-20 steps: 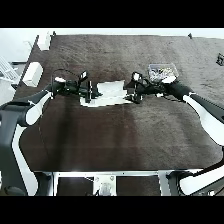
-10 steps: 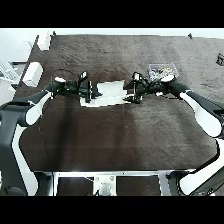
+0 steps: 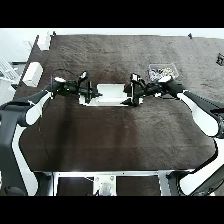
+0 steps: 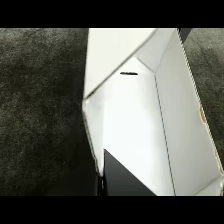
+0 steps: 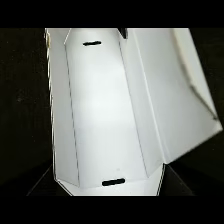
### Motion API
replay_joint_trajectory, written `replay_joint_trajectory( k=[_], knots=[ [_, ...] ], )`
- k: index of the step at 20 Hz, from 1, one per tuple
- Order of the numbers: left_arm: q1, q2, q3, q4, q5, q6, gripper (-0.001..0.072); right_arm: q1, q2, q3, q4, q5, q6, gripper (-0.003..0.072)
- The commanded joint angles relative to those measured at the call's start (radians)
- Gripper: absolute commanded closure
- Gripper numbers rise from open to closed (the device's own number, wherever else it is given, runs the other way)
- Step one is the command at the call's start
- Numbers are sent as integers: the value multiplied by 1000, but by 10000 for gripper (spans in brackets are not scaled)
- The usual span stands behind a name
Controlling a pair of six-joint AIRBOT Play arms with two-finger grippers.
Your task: Fold the box and place the chain.
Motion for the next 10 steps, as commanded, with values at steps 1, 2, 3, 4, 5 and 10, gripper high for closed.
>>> replay_joint_trajectory(
  k=[1,2,3,4,5,10],
  knots=[
    [-1,0,1,-2,5,-1,687,8,-7,0,-2,-42,3,-23],
    [-1,0,1,-2,5,-1,687,7,-8,0,-2,-42,-3,-23],
    [-1,0,1,-2,5,-1,688,7,-8,0,-2,-42,-10,-23],
    [-1,0,1,-2,5,-1,687,11,-8,0,-2,-42,-29,-23],
    [-1,0,1,-2,4,-1,688,13,-8,0,-2,-42,-51,-23],
    [-1,0,1,-2,5,-1,687,13,-30,1,-2,-39,-109,-23]
  ],
)
